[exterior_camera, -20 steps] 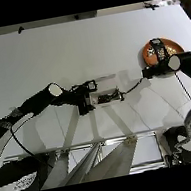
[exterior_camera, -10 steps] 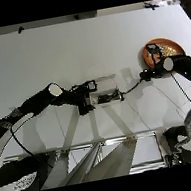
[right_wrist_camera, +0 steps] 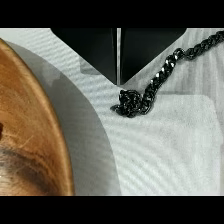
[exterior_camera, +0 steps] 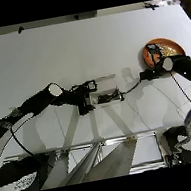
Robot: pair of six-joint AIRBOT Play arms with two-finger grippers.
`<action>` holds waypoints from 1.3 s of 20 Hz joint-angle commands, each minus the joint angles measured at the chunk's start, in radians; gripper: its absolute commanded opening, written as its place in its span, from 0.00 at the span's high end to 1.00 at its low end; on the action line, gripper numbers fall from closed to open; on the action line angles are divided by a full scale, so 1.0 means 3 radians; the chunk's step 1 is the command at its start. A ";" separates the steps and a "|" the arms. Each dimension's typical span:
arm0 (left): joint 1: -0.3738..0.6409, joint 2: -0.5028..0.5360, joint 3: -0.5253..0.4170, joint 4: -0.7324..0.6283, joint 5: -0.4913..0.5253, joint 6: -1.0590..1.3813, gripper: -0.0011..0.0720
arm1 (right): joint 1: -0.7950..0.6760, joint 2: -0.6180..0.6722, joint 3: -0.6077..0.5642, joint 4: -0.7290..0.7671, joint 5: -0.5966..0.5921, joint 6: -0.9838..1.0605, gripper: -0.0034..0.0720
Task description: Fold the box and place the chain.
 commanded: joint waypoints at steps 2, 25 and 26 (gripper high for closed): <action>-0.0003 0.0001 -0.0001 0.0001 0.0001 0.0000 0.45 | -0.0003 0.0015 0.0001 0.0000 0.0005 0.0001 0.94; -0.0003 0.0001 -0.0001 0.0001 0.0001 0.0000 0.45 | -0.0003 0.0090 0.0009 0.0317 -0.0027 -0.0313 0.41; -0.0003 0.0001 -0.0001 0.0001 0.0001 0.0000 0.45 | -0.0003 0.0034 0.0009 0.0413 -0.0039 -0.0397 0.41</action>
